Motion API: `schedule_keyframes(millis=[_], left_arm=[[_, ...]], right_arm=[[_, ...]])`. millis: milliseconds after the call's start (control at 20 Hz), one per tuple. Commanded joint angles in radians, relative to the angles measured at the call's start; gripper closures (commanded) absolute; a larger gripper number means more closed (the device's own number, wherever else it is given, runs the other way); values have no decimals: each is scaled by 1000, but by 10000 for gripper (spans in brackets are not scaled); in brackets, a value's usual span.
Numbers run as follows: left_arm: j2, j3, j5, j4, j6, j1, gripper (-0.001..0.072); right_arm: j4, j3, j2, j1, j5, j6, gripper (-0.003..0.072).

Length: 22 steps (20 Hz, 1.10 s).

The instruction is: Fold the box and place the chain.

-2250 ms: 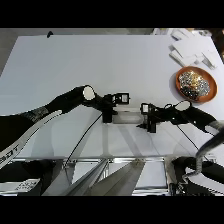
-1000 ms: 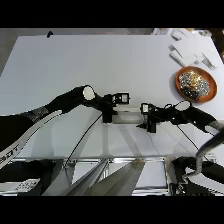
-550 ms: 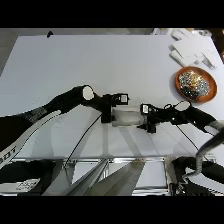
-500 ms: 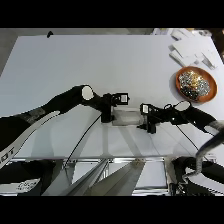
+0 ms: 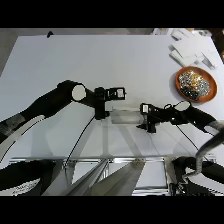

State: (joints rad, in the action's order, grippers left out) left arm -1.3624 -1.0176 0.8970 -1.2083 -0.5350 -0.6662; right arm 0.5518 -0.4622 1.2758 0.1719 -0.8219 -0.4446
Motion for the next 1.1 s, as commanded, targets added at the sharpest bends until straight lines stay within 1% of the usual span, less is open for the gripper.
schedule_keyframes(millis=[0,50,100,150,250,300,350,450,550,600,750,800,850,1050], left_arm=[[43,-1,118,-152,-170,-3,233],[49,-1,155,-140,-189,-7,416],[51,-1,196,-122,-203,-17,617],[50,-1,237,-97,-199,-34,704],[50,-1,251,-21,-197,-81,707],[50,0,222,18,-184,-107,706],[50,0,159,59,-164,-132,706],[48,-1,-26,136,-157,-163,706],[37,0,-178,242,-158,-164,706],[26,0,-233,274,-159,-162,706],[-21,0,-413,280,-244,-151,705],[-45,0,-440,280,-281,-143,703],[-71,0,-441,280,-304,-133,703],[-179,0,-400,280,-389,-105,703]], right_arm=[[1,0,0,0,-2,-1,251],[1,0,0,0,-1,-1,251],[1,0,0,-1,-1,-1,251],[1,0,0,0,-1,-1,251],[1,0,0,0,-1,-1,251],[1,0,0,0,-1,-1,251],[1,0,0,0,-1,-1,251],[1,0,0,0,-1,-1,251],[1,0,0,0,-2,-1,251],[1,0,0,0,-1,-1,251],[1,0,0,0,-1,-1,251],[1,0,0,0,-2,-1,251],[1,0,0,0,-1,-1,251],[1,0,0,0,-1,-1,251]])
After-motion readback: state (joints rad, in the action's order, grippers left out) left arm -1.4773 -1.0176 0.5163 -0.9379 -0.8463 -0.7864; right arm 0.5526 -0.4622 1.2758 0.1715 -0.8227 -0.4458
